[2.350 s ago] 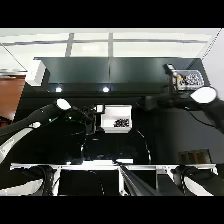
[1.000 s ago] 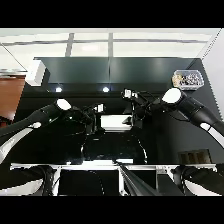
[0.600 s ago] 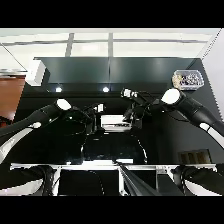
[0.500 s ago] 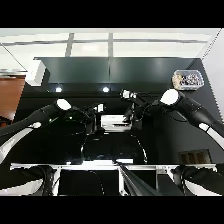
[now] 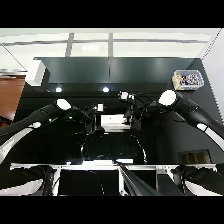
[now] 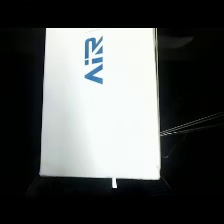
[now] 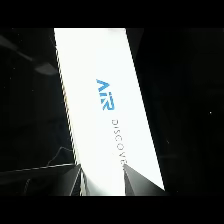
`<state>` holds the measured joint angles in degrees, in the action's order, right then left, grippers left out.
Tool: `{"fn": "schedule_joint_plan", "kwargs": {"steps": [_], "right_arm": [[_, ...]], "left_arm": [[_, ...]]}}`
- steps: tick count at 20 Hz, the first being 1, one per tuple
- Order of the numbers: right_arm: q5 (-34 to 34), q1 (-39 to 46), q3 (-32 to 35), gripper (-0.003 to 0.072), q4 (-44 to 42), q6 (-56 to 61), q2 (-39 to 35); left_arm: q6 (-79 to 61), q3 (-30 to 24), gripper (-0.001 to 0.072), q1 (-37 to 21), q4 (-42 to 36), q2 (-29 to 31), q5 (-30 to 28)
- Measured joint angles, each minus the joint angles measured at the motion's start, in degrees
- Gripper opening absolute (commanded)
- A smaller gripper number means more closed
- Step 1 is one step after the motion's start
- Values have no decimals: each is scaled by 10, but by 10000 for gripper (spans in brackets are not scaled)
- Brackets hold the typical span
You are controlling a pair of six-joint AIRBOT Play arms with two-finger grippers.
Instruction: Fold the box and place the chain.
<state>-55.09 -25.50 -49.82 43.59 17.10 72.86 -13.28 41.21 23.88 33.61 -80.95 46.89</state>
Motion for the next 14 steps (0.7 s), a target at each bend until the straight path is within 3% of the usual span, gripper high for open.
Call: {"fn": "schedule_joint_plan", "kwargs": {"steps": [14], "right_arm": [[-23,0,0,316,2,28,-9]], "left_arm": [[0,0,422,0,0,0,0]]}}
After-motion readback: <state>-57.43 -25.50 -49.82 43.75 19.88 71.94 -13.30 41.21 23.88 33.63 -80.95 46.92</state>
